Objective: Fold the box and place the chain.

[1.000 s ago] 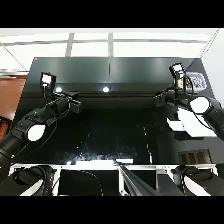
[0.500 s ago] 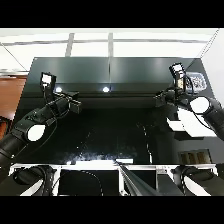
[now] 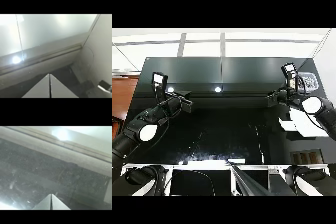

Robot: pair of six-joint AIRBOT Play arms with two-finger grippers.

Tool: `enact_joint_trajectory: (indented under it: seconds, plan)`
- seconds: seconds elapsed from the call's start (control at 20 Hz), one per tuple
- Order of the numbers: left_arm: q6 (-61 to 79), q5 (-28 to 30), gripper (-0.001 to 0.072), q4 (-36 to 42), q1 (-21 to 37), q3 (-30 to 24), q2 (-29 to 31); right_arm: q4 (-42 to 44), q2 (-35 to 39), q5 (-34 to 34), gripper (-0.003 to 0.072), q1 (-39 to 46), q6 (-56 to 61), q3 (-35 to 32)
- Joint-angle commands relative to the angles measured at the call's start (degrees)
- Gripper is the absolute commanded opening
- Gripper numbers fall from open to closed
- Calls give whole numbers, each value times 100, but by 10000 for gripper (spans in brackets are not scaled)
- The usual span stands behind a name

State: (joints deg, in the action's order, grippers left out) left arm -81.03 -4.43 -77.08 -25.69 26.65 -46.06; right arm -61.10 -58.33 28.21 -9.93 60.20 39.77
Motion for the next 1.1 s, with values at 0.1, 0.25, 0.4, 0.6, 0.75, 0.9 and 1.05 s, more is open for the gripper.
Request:
enact_joint_trajectory:
  seconds: [0.1,0.25,0.4,0.6,0.75,0.9,1.05]
  plan:
    - [48,898,27,-48,203,-2,-133,216,-4,-1082,10,-2,0,0]
    - [116,1482,551,-31,780,2,-136,229,-4,-1884,310,367,9,249]
    - [116,542,716,-2,1613,164,-55,66,-24,-1091,653,1344,4,887]
    - [120,-2846,716,-96,2124,533,-22,-903,-186,337,651,3309,999,1792]
    - [118,-3960,715,-90,2116,542,-15,-2116,-267,393,649,4841,2332,1902]
    - [114,-4026,715,-90,2116,542,-13,-2168,-531,686,639,5987,2481,1906]
    - [116,-4026,715,-87,2116,542,-13,-2026,-1519,2057,639,6592,2531,2382]
